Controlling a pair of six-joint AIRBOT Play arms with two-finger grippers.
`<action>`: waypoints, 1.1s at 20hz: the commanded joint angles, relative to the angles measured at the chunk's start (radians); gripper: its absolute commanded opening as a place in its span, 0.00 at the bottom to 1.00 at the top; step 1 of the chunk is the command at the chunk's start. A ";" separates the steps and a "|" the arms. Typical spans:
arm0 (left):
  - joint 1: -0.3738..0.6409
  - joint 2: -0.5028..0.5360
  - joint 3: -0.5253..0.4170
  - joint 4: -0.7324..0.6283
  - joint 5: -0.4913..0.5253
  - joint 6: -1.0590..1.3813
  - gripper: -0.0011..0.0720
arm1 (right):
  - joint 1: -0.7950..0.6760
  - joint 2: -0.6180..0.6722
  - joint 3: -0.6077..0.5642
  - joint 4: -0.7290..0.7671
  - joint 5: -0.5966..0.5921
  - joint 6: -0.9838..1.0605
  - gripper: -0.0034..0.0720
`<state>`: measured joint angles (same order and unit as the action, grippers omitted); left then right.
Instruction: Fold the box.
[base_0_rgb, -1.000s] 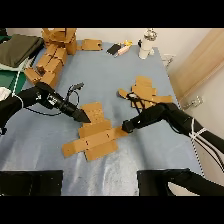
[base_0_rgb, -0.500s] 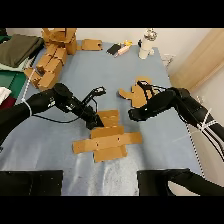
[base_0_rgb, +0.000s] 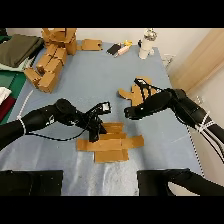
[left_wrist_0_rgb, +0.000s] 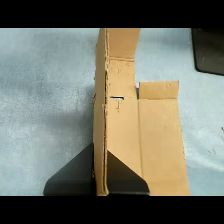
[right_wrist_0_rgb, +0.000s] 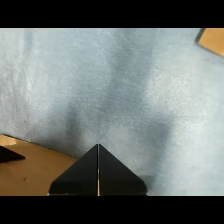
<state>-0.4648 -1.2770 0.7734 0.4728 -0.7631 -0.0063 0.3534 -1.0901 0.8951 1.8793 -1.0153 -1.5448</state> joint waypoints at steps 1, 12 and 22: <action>-0.021 0.007 -0.019 0.009 0.026 0.034 0.03 | 0.003 0.000 0.000 0.000 0.021 0.002 0.05; -0.021 0.007 -0.018 0.069 -0.051 -0.010 0.03 | 0.015 0.027 0.000 -0.111 -0.142 0.037 0.05; -0.021 0.007 -0.014 0.069 -0.050 -0.010 0.03 | 0.644 0.449 -0.278 -0.289 -0.185 0.296 0.05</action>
<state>-0.4862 -1.2705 0.7586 0.5423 -0.8104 -0.0158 0.7864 -0.7330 0.7181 1.7210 -1.3312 -1.2964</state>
